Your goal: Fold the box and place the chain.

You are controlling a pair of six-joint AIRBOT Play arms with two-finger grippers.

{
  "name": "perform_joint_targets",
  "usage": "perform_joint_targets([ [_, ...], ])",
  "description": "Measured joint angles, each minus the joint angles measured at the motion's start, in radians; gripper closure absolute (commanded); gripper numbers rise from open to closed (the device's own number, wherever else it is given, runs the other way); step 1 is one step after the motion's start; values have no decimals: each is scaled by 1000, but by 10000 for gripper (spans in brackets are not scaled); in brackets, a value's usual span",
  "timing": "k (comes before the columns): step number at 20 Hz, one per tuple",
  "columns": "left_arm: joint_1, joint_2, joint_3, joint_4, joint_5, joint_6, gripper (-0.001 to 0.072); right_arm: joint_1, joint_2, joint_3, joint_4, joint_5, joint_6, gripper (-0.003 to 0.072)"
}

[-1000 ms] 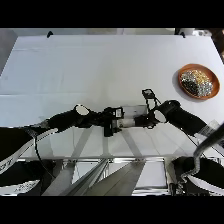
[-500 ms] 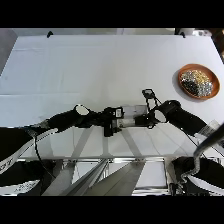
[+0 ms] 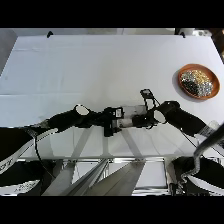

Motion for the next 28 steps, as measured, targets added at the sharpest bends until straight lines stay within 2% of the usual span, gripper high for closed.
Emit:
perform_joint_targets([
  [10,0,0,0,0,-1,-1,573,0,109,-2,-61,77,-24,146],
  [18,0,0,0,0,-1,-1,573,-27,338,4,-143,132,-41,149],
  [20,0,0,0,0,-1,-1,573,-94,367,34,-156,169,-79,149],
  [23,0,0,0,0,-2,-1,573,-299,379,139,-164,192,-196,163],
  [28,0,0,0,0,-2,-1,573,-713,278,309,-144,199,-403,163],
])
